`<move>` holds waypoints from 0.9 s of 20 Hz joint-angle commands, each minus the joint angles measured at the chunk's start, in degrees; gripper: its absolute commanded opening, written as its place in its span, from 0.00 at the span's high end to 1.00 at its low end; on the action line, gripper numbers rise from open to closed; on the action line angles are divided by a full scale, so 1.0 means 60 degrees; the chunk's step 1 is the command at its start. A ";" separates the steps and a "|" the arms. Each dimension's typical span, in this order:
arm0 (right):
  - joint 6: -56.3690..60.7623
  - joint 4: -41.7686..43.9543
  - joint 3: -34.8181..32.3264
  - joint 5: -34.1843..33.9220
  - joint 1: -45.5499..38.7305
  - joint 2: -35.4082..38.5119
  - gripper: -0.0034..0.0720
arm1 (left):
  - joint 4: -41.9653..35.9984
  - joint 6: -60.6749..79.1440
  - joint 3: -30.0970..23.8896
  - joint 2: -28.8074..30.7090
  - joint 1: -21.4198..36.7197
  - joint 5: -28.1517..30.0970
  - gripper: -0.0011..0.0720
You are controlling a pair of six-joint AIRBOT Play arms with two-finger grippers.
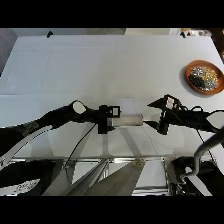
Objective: Fold the box and place the chain.
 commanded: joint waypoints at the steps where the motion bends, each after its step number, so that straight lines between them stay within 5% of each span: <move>1: 0.0000 0.0011 0.0004 0.0026 0.0004 0.0007 0.11 | 0.0055 0.0066 -0.0007 -0.0138 0.0004 0.0033 0.97; 6: -0.0004 0.0142 0.0004 0.0335 0.0004 0.0007 0.11 | 0.0058 0.0066 -0.0007 -0.0127 0.0000 0.0033 0.97; 7: 0.0000 0.0372 0.0004 0.0375 0.0076 0.0007 0.22 | 0.0058 0.0066 -0.0007 -0.0127 -0.0004 0.0029 0.97; 8: -0.0004 0.0732 0.0004 0.0455 0.0233 0.0004 0.63 | 0.0058 0.0062 -0.0007 -0.0127 -0.0011 0.0033 0.97; 9: -0.0098 0.1111 0.0004 0.0437 0.0444 -0.0036 0.94 | 0.0058 0.0066 -0.0007 -0.0127 -0.0011 0.0026 0.97; 18: -0.0106 0.3792 0.0007 -0.3825 0.1985 -0.2885 0.94 | 0.0058 0.0062 -0.0007 -0.0127 -0.0011 -0.0149 0.97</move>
